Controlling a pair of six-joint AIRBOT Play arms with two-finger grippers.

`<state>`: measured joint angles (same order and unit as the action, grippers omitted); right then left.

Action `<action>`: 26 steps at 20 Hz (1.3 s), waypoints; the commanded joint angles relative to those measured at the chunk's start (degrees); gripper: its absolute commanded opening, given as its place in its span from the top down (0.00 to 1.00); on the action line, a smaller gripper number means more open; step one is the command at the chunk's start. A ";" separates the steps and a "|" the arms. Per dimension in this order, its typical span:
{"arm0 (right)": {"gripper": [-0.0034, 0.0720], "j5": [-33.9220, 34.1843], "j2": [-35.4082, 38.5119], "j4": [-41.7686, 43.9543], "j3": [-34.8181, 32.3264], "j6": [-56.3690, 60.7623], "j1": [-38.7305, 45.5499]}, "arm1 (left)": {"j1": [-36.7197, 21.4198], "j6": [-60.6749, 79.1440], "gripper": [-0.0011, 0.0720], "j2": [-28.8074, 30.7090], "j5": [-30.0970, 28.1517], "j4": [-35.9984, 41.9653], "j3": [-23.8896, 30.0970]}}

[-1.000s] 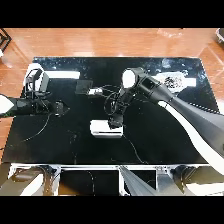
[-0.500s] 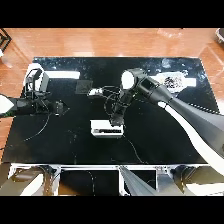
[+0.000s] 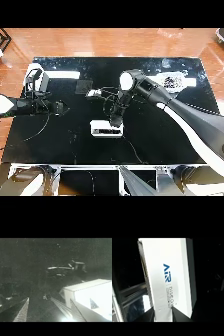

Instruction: Fold the box and place the chain.

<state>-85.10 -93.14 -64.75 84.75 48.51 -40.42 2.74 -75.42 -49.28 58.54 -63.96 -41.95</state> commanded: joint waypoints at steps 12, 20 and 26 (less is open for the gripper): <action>0.64 0.31 -0.02 -3.56 -0.02 1.97 -2.43 | -0.02 0.00 0.15 -0.02 0.22 -0.02 0.02; 0.75 1.31 -0.02 -5.38 -0.02 2.32 -3.04 | -0.02 0.02 0.15 -0.02 0.39 -0.02 0.02; 0.69 0.55 -0.02 -5.31 -0.02 2.51 -4.37 | -0.02 0.02 0.15 -0.02 0.42 -0.02 0.02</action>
